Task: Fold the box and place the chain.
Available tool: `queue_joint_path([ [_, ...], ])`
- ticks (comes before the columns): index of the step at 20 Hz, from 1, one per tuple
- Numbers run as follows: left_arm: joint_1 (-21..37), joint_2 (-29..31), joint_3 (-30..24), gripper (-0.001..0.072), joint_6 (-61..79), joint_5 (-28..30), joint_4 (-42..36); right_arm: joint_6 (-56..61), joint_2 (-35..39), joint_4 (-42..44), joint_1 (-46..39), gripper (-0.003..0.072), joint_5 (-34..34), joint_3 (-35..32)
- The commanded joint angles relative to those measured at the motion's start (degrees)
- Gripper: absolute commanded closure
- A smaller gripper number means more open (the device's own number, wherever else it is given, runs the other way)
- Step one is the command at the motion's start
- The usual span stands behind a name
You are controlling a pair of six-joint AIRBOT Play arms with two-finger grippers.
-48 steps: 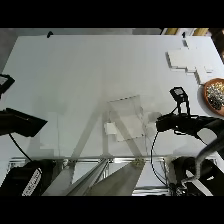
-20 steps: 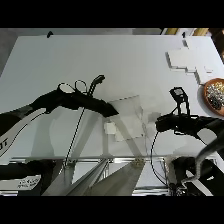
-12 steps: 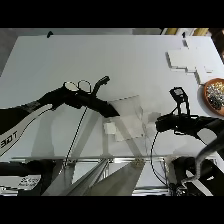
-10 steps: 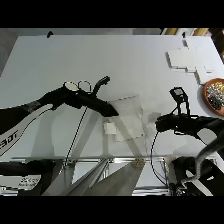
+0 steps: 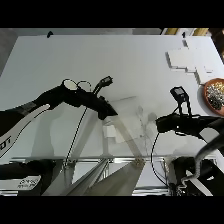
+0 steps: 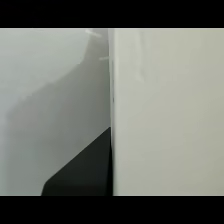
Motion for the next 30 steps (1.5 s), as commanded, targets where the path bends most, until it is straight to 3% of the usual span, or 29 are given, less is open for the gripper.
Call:
queue_joint_path([
  [1, -2.69, 3.69, 0.59, 0.0701, 7.23, 1.97, 12.24, -1.07, 1.03, -0.44, 0.04, 0.0406, 5.11, 4.02],
  [8, -7.04, 3.41, 0.57, 0.0701, 12.15, 8.15, 12.96, -3.17, 5.86, -0.39, 0.04, 0.0408, 7.93, 6.82],
  [18, -7.19, 0.63, 0.55, 0.0702, 17.33, 12.9, 9.09, -3.15, 5.88, 0.24, 0.04, 0.041, 8.79, 6.82],
  [23, -7.26, -2.16, 0.52, 0.0703, 25.62, 13.29, 0.68, -3.17, 5.88, 0.24, 0.04, 0.041, 8.81, 6.82],
  [27, -7.67, -2.21, 0.52, 0.0702, 25.77, 17.77, 1.99, -3.17, 5.86, 0.22, 0.04, 0.041, 8.76, 6.82],
  [30, -7.67, -2.21, 0.52, 0.0702, 25.77, 16.81, 2.1, -3.17, 5.88, 0.2, 0.04, 0.041, 8.61, 6.8],
])
